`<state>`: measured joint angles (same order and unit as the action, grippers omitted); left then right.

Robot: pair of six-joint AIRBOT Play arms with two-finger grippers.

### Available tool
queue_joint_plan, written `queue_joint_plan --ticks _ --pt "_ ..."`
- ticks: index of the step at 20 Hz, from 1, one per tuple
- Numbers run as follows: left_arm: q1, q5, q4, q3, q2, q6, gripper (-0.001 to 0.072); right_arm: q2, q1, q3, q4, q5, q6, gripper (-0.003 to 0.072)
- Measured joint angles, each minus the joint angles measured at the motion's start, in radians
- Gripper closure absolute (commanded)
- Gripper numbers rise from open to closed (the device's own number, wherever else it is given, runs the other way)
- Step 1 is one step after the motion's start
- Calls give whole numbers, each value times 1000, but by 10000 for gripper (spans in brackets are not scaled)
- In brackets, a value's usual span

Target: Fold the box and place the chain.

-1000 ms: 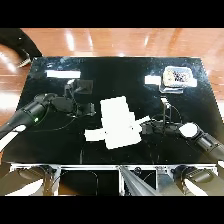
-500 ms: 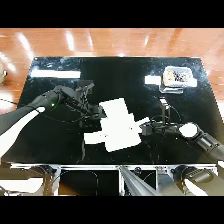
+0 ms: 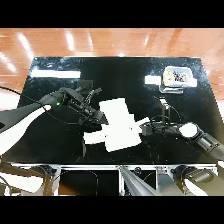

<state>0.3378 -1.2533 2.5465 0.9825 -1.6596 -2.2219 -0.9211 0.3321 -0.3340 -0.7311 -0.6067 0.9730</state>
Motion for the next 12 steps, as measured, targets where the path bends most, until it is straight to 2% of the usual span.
queue_joint_plan --ticks 2,3,4,5,6,11,12 --pt "0 6 3 0 -2 -14 273 0 0 0 0 0 0 656" --pt "0 7 3 0 -2 -19 314 0 0 0 0 0 0 656" --pt "0 10 4 0 -3 -23 444 0 0 0 0 0 0 656" --pt "0 15 4 0 -3 -25 608 0 0 0 0 0 1 655" --pt "0 14 6 0 -3 -31 686 0 0 0 0 0 1 656" --pt "-1 17 5 1 -3 -40 687 0 0 0 0 0 1 652" --pt "-1 16 5 1 -3 -53 687 0 0 -1 0 -3 1 472"
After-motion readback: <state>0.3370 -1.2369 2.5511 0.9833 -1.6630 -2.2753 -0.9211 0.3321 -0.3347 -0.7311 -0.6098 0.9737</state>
